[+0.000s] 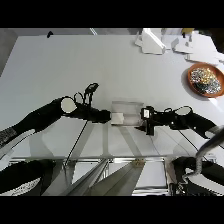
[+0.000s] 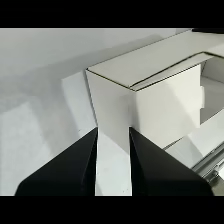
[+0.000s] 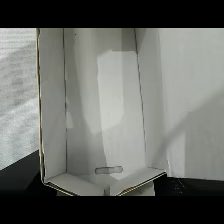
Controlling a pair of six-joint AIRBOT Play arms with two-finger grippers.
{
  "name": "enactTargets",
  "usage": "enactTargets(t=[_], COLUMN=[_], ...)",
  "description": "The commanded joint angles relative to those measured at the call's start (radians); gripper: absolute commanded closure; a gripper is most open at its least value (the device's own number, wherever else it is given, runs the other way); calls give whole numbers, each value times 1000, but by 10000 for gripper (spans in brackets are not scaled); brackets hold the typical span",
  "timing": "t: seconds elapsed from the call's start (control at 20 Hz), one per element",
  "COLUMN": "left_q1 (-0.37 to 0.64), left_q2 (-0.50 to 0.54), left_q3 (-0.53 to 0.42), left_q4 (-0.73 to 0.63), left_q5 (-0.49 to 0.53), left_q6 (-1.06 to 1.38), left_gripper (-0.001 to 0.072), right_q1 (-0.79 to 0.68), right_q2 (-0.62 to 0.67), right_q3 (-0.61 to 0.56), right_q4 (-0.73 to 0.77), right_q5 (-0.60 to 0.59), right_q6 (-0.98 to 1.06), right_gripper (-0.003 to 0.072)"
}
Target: Fold the box and place the chain.
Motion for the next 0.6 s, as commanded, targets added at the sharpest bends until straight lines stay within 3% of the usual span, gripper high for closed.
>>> enactTargets(t=[0.0,0.55], left_q1=[-5,11], left_q2=[1,20], left_q3=[14,20], left_q4=[-4,22], left_q5=[3,-10], left_q6=[0,4], left_gripper=[484,474], right_q1=[0,0], right_q2=[0,0], right_q3=[1,1], right_q4=[0,0], right_q5=[0,0], right_q6=[0,0], right_gripper=[423,423])
